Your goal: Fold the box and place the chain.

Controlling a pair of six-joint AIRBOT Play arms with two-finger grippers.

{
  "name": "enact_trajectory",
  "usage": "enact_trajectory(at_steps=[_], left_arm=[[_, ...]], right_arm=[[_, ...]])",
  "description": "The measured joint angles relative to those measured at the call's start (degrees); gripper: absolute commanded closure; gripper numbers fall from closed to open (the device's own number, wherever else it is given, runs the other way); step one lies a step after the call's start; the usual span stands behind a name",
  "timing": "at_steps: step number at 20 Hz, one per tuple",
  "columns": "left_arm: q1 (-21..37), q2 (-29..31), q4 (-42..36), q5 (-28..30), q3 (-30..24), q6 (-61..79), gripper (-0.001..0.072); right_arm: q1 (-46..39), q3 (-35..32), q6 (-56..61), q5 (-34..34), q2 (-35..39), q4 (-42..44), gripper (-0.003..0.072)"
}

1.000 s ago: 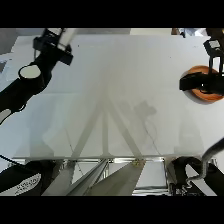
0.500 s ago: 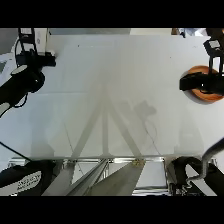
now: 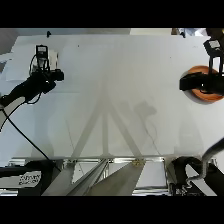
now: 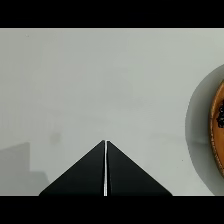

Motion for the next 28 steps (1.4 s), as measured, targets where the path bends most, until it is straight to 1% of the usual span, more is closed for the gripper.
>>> enact_trajectory(at_steps=[1, 2, 4, 6, 9, 13, 14, 15, 16, 17, 18, 20, 22, 23, 26, 27, 28], left_arm=[[0.02, -0.52, -1.01, 0.15, 0.0, 0.22, 0.0342], [0.02, -1.03, -1.99, 0.22, 0.02, 0.33, 0.0362], [0.09, -2.1, -3.34, 0.68, 0.02, 0.5, 0.044], [0.13, -3.28, -4.0, 1.46, 0.02, 0.76, 0.0436], [0.22, -4.81, -4.72, 4.13, 0.07, 1.01, 0.0436], [0.22, -5.66, -4.33, 5.95, 0.09, 4.02, 0.0429], [0.26, -5.77, -4.15, 6.32, 0.09, 5.14, 0.0402], [0.35, -5.84, -4.0, 6.8, 0.07, 6.23, 0.0323], [0.5, -5.9, -3.93, 7.19, 0.07, 7.02, 0.0198], [0.68, -5.95, -3.91, 7.69, 0.04, 7.82, 0.014], [0.92, -6.05, -4.17, 8.17, 0.0, 8.17, 0.0122], [1.42, -6.03, -4.15, 8.5, 0.02, 9.25, 0.0047], [2.08, -6.01, -4.04, 9.01, 0.04, 10.75, 0.0049], [2.43, -6.01, -4.0, 8.96, 0.04, 11.54, 0.0073], [3.34, -5.99, -4.11, 8.48, 0.04, 13.81, 0.0081], [3.54, -5.97, -4.11, 8.33, 0.04, 14.36, 0.0121], [3.74, -5.88, -4.2, 8.0, 0.02, 14.91, 0.0177]], right_arm=[[0.0, 0.0, 0.0, 0.02, 0.0, 0.0, 0.067], [0.0, 0.0, 0.0, 0.02, 0.0, 0.0, 0.067], [0.0, 0.0, 0.02, 0.0, 0.0, 0.0, 0.067], [0.0, 0.0, 0.0, 0.0, 0.0, 0.0, 0.067], [0.0, 0.0, 0.0, 0.0, 0.0, 0.0, 0.067], [0.0, 0.0, 0.0, 0.0, 0.0, 0.0, 0.067], [0.0, 0.0, 0.02, 0.0, 0.0, 0.0, 0.067], [0.0, 0.0, 0.02, 0.0, 0.0, 0.0, 0.067], [0.0, 0.0, 0.0, 0.0, 0.0, 0.0, 0.067], [0.0, 0.0, 0.02, 0.0, 0.0, 0.0, 0.067], [0.0, 0.0, 0.0, 0.0, 0.0, 0.0, 0.067], [0.0, 0.0, 0.0, 0.02, 0.0, 0.0, 0.067], [0.0, 0.0, 0.0, 0.02, 0.0, -0.02, 0.067], [0.0, 0.0, 0.0, 0.0, 0.0, 0.0, 0.067], [0.0, 0.0, 0.02, 0.02, 0.0, -0.02, 0.067], [0.0, 0.0, 0.0, 0.02, 0.0, 0.0, 0.067], [0.0, 0.0, 0.0, 0.0, 0.0, 0.0, 0.067]])
